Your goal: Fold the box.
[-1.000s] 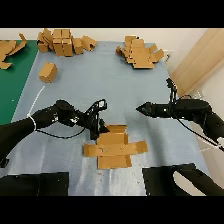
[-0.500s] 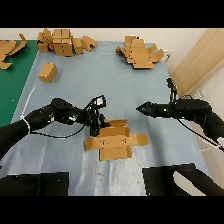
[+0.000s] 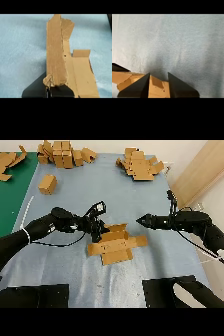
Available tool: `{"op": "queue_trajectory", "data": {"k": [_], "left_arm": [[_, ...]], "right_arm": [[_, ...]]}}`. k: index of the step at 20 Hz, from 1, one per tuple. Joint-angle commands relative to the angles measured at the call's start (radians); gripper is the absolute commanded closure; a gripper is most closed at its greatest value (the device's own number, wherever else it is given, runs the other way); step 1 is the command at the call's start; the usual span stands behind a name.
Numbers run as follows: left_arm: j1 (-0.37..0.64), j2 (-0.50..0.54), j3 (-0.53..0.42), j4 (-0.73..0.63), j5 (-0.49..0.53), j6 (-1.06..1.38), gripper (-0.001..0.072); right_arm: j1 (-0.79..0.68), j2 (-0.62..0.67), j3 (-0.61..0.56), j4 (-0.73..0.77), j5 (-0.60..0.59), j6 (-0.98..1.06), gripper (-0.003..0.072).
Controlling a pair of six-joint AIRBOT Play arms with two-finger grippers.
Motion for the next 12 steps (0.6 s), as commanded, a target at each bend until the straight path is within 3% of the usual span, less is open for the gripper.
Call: {"op": "queue_trajectory", "data": {"k": [1, 4, 12], "left_arm": [[0.001, -0.018, -0.008, 0.004, 0.015, -0.009, 0.0699], [-0.001, -0.018, -0.015, 0.008, -0.065, -0.007, 0.07], [-0.003, -0.017, -0.03, 0.034, -0.135, 0.024, 0.07]], "right_arm": [[0.0, 0.0, 0.001, 0.0, 0.0, 0.0, 0.0353], [0.0, 0.0, 0.001, 0.0, 0.0, 0.0, 0.0353], [0.0, 0.0, 0.001, 0.0, 0.0, 0.0, 0.0353]]}}
